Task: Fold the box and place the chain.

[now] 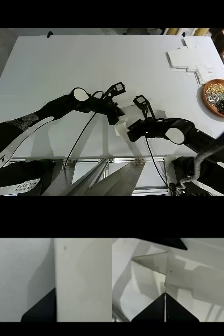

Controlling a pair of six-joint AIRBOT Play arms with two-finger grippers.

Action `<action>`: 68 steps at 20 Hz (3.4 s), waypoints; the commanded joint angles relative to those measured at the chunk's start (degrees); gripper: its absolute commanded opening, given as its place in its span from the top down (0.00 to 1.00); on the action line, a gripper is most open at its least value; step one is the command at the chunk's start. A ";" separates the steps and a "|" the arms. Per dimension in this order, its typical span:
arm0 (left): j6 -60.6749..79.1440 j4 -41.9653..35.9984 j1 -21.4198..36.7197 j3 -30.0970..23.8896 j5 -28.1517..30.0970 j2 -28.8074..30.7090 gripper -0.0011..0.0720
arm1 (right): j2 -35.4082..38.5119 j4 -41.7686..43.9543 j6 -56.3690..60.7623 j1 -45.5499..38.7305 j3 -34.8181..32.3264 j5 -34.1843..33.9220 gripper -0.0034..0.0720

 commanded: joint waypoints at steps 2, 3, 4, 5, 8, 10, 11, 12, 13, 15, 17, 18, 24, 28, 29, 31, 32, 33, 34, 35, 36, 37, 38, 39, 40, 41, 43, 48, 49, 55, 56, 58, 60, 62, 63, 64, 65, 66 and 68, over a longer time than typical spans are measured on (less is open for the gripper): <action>-5.38 0.04 -0.02 0.42 -0.52 0.04 0.98 | -3.56 -0.63 5.11 2.16 -0.26 -8.52 0.93; -6.25 0.00 -0.02 0.42 -0.35 0.04 0.98 | -3.56 0.13 3.85 3.19 -0.26 -8.13 0.93; -6.25 -0.15 -0.02 0.42 -0.37 0.04 0.98 | -3.56 0.04 3.78 5.11 -0.26 -8.13 0.93; -6.25 -0.15 -0.02 0.42 -0.37 0.04 0.98 | -3.56 0.02 3.80 7.06 -0.24 -8.52 0.93; -7.58 0.20 0.13 0.42 -0.72 0.04 0.98 | -1.73 -0.94 4.59 8.70 0.24 -7.85 0.93; -8.35 0.72 0.15 0.39 -0.33 0.04 0.98 | 2.08 -1.07 4.48 7.21 0.68 -6.97 0.93; -8.35 0.48 0.15 0.42 -0.13 0.04 0.98 | 3.87 -1.36 4.48 6.19 0.68 -6.38 0.93; -8.37 0.24 0.15 0.42 -0.07 0.04 0.98 | 5.20 -2.69 4.79 4.83 0.68 -4.87 0.93; -8.39 0.09 0.15 0.42 -0.22 0.04 0.98 | 5.73 -5.01 6.88 3.17 0.68 -2.69 0.93; -8.83 0.11 0.15 0.42 -0.68 0.04 0.98 | 5.77 -10.12 11.08 -0.44 0.68 1.73 0.93; -7.58 0.20 0.13 0.39 -0.66 0.04 0.98 | 5.70 -10.21 11.08 -1.55 0.68 1.77 0.93; -5.64 0.66 0.13 0.39 -0.92 0.04 0.98 | 5.73 -9.11 10.38 -1.14 0.68 1.79 0.93; 10.62 13.25 -0.13 0.39 -7.93 0.02 0.98 | 13.57 -11.89 4.07 -0.57 8.20 14.71 0.93; 12.92 14.21 -0.13 0.37 -6.38 -0.09 0.98 | 23.65 -19.34 4.00 -4.57 11.06 21.22 0.93; 12.90 13.94 -0.13 0.37 -5.62 -0.09 0.98 | 25.22 -20.52 4.00 -5.55 11.06 23.30 0.93; 12.92 12.79 -0.13 0.37 -4.22 -0.09 0.98 | 26.27 -21.24 4.00 -6.99 11.04 27.80 0.93; 12.92 11.78 -0.13 0.37 -3.80 -0.11 0.98 | 26.21 -21.33 4.00 -7.23 11.04 29.70 0.93; 12.96 10.97 -0.13 0.37 -3.63 -0.28 0.98 | 26.14 -21.51 3.98 -7.23 11.04 31.01 0.93; 12.96 10.54 -0.13 0.37 -3.61 -0.72 0.98 | 26.14 -21.57 3.98 -7.23 11.04 31.63 0.93; 12.94 10.40 -0.13 0.35 -3.58 -1.36 0.98 | 26.14 -21.64 3.98 -7.23 11.04 31.87 0.93; 12.94 10.36 -0.13 0.35 -3.58 -2.12 0.98 | 26.14 -21.73 3.96 -7.23 11.04 31.89 0.93; 12.94 10.34 -0.13 0.35 -3.58 -2.95 0.98 | 26.14 -21.88 3.93 -7.23 11.04 31.89 0.93; 12.94 10.19 -0.13 0.35 -3.43 -3.58 0.98 | 26.14 -22.03 3.93 -7.23 11.04 31.89 0.93; 12.94 10.14 -0.13 0.35 -2.99 -3.89 0.98 | 26.14 -22.08 3.78 -7.23 11.04 31.93 0.93; 12.96 10.14 -0.13 0.35 -2.45 -3.91 0.98 | 26.14 -22.12 3.76 -7.23 11.04 31.95 0.93; 12.98 10.19 -0.13 0.35 -1.77 -3.87 0.98 | 26.14 -22.12 3.74 -7.23 11.04 31.95 0.93; 15.10 10.16 -0.13 0.35 -1.44 -3.87 0.98 | 26.14 -22.14 3.21 -7.23 11.04 31.98 0.93; 15.76 10.21 -0.13 0.35 -1.49 -3.87 0.98 | 26.12 -22.12 -1.84 -7.23 11.04 31.98 0.93; 15.76 10.21 -0.13 0.35 -1.46 -3.87 0.98 | 26.12 -22.12 -2.05 -7.23 11.04 31.98 0.93; 17.22 10.21 -0.15 0.35 -1.64 -3.67 0.98 | 26.12 -22.12 -3.85 -7.23 11.04 31.95 0.93; 19.32 10.67 -0.39 0.35 -1.70 -3.08 0.98 | 26.12 -22.25 -3.85 -7.23 11.04 31.91 0.93; 21.73 12.09 -1.31 0.37 -0.68 -1.40 0.98 | 26.12 -22.27 -3.80 -7.23 11.02 31.93 0.93; 21.86 12.15 -2.05 0.37 0.70 -0.66 0.98 | 26.12 -22.27 -3.80 -7.23 10.97 31.91 0.93; 21.90 11.91 -2.19 0.37 0.96 -0.94 0.98 | 26.10 -22.27 -3.80 -7.23 10.73 31.95 0.93; 21.90 11.91 -2.19 0.37 0.96 -1.16 0.98 | 26.05 -22.29 -3.78 -7.23 10.62 32.04 0.93; 21.90 11.91 -2.19 0.35 1.01 -1.27 0.98 | 26.01 -22.27 -3.78 -7.23 10.62 32.06 0.93; 21.90 11.91 -2.19 0.35 1.09 -1.40 0.98 | 25.99 -22.29 -3.80 -7.23 10.62 32.06 0.93; 21.90 11.93 -2.19 0.35 1.16 -1.62 0.98 | 25.99 -22.29 -3.78 -7.23 10.62 32.06 0.93; 21.90 11.93 -2.19 0.35 1.33 -2.29 0.98 | 25.99 -22.29 -3.80 -7.23 10.62 32.06 0.93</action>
